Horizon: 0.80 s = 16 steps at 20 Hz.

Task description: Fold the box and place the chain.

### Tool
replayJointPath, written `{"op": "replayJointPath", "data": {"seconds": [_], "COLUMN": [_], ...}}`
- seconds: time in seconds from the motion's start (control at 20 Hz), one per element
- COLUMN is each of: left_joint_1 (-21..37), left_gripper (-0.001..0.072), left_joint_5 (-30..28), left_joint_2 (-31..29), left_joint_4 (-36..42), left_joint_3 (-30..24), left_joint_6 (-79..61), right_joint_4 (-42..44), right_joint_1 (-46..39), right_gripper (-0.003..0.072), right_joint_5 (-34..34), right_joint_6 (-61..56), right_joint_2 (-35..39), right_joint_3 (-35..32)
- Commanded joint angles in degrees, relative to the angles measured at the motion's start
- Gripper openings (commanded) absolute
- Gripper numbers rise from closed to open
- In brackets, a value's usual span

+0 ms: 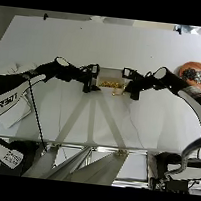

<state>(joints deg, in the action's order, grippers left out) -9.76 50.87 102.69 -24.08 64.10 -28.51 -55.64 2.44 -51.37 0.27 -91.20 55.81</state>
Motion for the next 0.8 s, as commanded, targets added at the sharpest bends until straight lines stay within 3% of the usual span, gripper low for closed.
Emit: {"op": "replayJointPath", "data": {"seconds": [0.0, 0.25, 0.6, 0.75], "left_joint_1": [0.0, 0.0, 0.0, 0.0], "left_gripper": [0.0325, 0.0325, 0.0325, 0.0325], "left_joint_5": [-0.1, 0.0, -0.1, -0.1], "left_joint_2": [0.0, 0.0, 0.0, 0.0], "left_joint_4": [0.0, 0.1, 0.0, 0.0], "left_joint_3": [0.0, 0.0, 0.0, 0.0], "left_joint_6": [0.0, 0.0, 0.0, 0.0], "right_joint_4": [0.0, 3.8, 33.7, 36.8], "right_joint_1": [-0.1, -0.1, 0.1, 2.3], "right_gripper": [0.0012, 0.0012, 0.0011, 0.0011], "right_joint_5": [-1.8, -1.8, 1.9, 8.3], "right_joint_6": [-3.1, -3.3, 1.4, 3.4], "right_joint_2": [3.8, 11.3, 17.0, 17.0], "right_joint_3": [0.1, 0.1, 0.3, 0.3]}}
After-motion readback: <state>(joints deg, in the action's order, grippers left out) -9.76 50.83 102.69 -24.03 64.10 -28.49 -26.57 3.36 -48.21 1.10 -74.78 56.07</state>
